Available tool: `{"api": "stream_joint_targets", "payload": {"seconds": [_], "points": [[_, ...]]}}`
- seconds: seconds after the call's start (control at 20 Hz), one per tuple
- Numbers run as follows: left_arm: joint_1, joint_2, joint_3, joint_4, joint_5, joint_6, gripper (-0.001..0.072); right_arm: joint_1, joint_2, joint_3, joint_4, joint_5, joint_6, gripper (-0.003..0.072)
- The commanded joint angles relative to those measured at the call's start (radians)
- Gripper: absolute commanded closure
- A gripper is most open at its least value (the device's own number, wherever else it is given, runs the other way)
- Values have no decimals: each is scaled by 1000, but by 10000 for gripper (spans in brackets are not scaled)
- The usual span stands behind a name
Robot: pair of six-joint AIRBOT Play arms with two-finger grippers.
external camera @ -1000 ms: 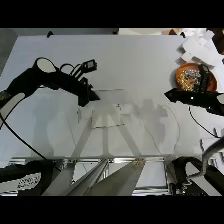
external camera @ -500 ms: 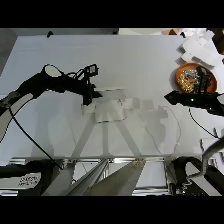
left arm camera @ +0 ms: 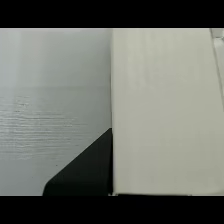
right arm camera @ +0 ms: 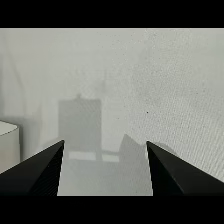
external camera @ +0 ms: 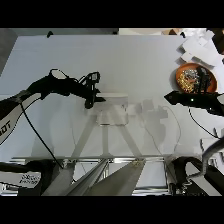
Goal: Fold the box and place the chain.
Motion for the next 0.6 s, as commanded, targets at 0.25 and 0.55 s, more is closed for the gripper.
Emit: {"api": "stream_joint_targets", "payload": {"seconds": [0.25,0.55], "points": [[0,-39,0,-5,10,21,705,-1,1,0,0,-3,0,150],[0,-39,0,-5,10,21,696,0,2,3,49,39,-122,149]]}}
